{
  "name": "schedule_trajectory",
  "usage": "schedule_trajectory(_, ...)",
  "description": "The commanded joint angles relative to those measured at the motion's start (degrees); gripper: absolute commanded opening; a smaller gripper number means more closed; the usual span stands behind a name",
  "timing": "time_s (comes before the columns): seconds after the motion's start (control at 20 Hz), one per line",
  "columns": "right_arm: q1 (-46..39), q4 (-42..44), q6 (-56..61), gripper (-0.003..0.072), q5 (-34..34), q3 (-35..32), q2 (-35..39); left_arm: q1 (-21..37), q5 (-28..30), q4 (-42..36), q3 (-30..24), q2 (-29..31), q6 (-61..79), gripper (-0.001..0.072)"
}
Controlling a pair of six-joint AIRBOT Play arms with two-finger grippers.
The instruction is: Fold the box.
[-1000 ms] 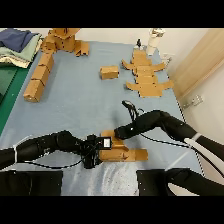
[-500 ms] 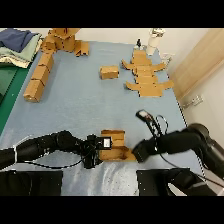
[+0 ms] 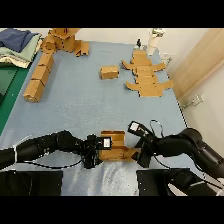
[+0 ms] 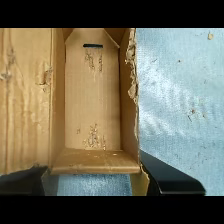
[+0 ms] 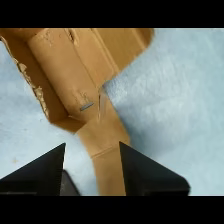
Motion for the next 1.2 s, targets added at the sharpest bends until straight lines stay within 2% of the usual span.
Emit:
schedule_trajectory(0.0, 0.09, 2.45, -16.98, 0.0532, 5.64, -0.17, -6.91, 0.04, 0.0, 0.02, 0.02, -0.02, 0.02, 0.0451)
schedule_trajectory(0.15, 0.09, 9.16, -26.27, 0.053, 5.75, -0.2, -10.1, 0.04, -0.02, 0.02, 0.02, -0.02, 0.02, 0.0452)
schedule_trajectory(0.25, 0.09, 10.88, -28.76, 0.0492, 7.32, -0.2, -9.97, 0.04, 0.0, 0.02, 0.02, -0.02, 0.0, 0.0451)
schedule_trajectory(0.3, 0.09, 11.74, -29.79, 0.0336, 7.69, -0.17, -9.97, 0.04, 0.0, 0.02, 0.02, -0.02, 0.02, 0.0451)
schedule_trajectory(0.45, 1.86, 12.94, -30.58, 0.0123, 8.63, -0.2, -10.01, 0.04, 0.0, 0.02, 0.02, -0.02, 0.0, 0.0451)
schedule_trajectory(0.55, 4.0, 12.96, -30.58, 0.012, 10.34, -0.22, -10.12, 0.04, 0.0, 0.02, 0.02, -0.02, 0.0, 0.0451)
schedule_trajectory(0.6, 4.79, 12.94, -30.56, 0.0124, 11.32, -0.22, -10.43, 0.04, 0.0, 0.02, 0.02, -0.02, 0.02, 0.0451)
schedule_trajectory(0.7, 5.42, 13.0, -30.42, 0.0251, 11.69, -0.22, -11.3, 0.04, -0.02, 0.02, 0.02, -0.02, 0.0, 0.0451)
schedule_trajectory(0.85, 5.42, 13.11, -29.49, 0.0532, 11.61, -0.24, -12.68, 0.04, 0.0, 0.02, 0.02, -0.02, 0.0, 0.0452)
schedule_trajectory(0.95, 5.42, 13.14, -28.72, 0.0592, 11.56, -0.22, -12.74, 0.04, 0.0, 0.02, 0.02, 0.0, 0.0, 0.0452)
schedule_trajectory(1.15, 5.42, 12.66, -19.96, 0.0578, 9.46, -0.07, -12.17, 0.04, -0.02, 0.02, 0.02, -0.02, 0.0, 0.0451)
